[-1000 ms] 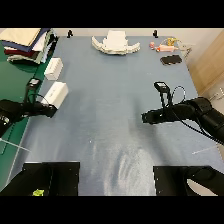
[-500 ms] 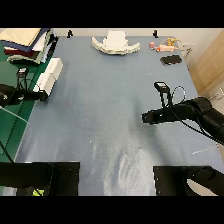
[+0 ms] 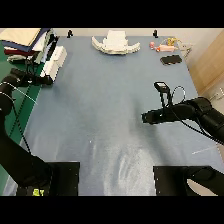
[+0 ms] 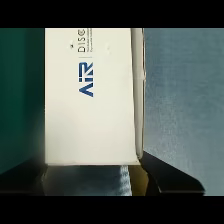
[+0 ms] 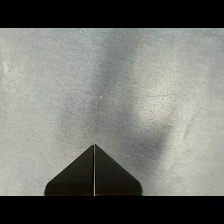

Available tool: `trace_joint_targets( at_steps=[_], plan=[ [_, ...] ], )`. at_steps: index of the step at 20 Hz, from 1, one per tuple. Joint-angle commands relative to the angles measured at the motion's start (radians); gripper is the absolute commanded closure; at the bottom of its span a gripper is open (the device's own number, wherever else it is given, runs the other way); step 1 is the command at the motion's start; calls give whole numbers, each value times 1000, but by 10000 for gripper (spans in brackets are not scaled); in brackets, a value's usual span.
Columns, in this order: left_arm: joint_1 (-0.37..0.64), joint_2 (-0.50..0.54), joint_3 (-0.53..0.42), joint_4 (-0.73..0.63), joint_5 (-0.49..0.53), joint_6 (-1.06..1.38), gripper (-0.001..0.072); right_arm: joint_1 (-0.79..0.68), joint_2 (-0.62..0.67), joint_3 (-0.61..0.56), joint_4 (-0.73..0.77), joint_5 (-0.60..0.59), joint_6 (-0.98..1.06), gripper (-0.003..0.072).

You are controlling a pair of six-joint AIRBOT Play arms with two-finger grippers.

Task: Fold the box.

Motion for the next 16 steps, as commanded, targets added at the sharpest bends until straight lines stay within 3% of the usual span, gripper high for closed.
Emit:
trace_joint_targets(
  at_steps=[1,14,15,16],
  plan=[
    [-3,-85,98,1,-60,-13,238,0,0,1,0,0,0,681],
    [-6,-87,98,-6,-14,-11,236,0,0,1,0,0,0,681],
    [-6,-87,98,-6,-13,-11,196,0,0,1,0,0,0,681],
    [-6,-86,98,-7,-15,-15,14,0,0,1,0,0,0,681]
  ],
)
